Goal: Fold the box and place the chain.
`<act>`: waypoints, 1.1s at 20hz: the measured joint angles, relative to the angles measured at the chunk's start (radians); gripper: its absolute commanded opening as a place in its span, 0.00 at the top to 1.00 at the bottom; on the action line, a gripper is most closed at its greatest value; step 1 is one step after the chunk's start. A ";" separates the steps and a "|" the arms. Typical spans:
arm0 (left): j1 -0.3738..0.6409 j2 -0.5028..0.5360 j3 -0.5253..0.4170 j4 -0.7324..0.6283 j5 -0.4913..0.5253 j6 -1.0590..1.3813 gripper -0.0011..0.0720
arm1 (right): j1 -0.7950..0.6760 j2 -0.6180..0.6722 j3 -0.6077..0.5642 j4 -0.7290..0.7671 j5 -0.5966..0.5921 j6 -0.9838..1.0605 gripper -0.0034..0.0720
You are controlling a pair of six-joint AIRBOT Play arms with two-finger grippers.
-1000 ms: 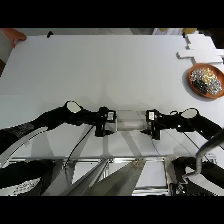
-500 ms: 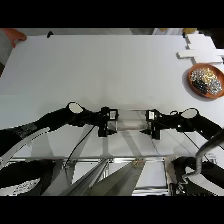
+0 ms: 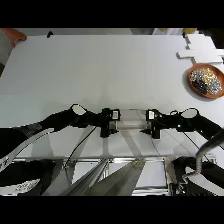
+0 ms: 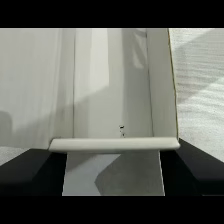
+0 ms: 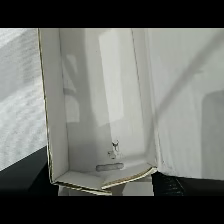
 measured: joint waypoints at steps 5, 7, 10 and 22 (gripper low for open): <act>-0.002 -0.003 0.000 -0.002 0.003 0.001 0.53 | 0.000 0.000 0.000 -0.001 0.001 0.000 0.53; -0.002 -0.003 0.000 -0.002 0.004 0.001 0.53 | 0.000 0.000 0.000 0.000 0.002 0.000 0.53; -0.002 -0.003 0.000 -0.002 0.005 0.001 0.53 | 0.000 0.000 0.000 -0.001 0.002 0.000 0.53; -0.002 -0.003 0.000 -0.002 0.005 0.001 0.53 | 0.000 0.000 0.000 -0.001 0.002 -0.001 0.57</act>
